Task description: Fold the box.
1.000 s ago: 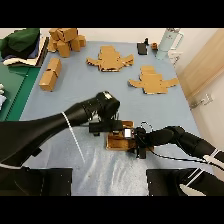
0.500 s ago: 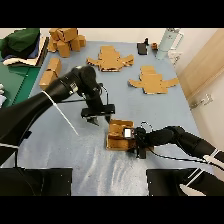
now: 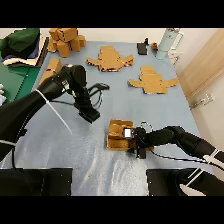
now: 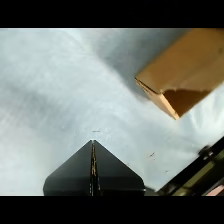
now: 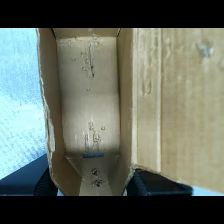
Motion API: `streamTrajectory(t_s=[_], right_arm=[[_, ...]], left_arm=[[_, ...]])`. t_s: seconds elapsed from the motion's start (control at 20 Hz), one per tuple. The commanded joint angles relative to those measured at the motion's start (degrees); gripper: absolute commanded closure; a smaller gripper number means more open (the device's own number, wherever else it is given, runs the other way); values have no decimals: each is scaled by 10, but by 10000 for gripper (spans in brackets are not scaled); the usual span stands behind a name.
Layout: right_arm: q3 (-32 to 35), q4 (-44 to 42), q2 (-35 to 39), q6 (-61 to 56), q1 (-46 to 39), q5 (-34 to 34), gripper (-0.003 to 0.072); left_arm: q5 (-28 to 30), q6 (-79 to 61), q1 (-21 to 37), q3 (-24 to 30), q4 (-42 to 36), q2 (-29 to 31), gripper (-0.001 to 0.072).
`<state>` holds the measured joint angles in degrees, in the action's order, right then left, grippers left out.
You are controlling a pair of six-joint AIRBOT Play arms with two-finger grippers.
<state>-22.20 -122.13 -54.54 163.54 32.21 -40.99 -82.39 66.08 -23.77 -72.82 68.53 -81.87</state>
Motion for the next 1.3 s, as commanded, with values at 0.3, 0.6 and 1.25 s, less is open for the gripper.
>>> streamTrajectory(t_s=[0.3,0.6,1.25], right_arm=[[0,0,0,0,0,0,226],[0,0,0,0,0,0,226],[0,0,0,0,0,0,226]], left_arm=[[284,-497,58,322,-216,155,693],[392,-807,26,408,-343,154,44],[410,-909,-9,426,-462,127,33]])
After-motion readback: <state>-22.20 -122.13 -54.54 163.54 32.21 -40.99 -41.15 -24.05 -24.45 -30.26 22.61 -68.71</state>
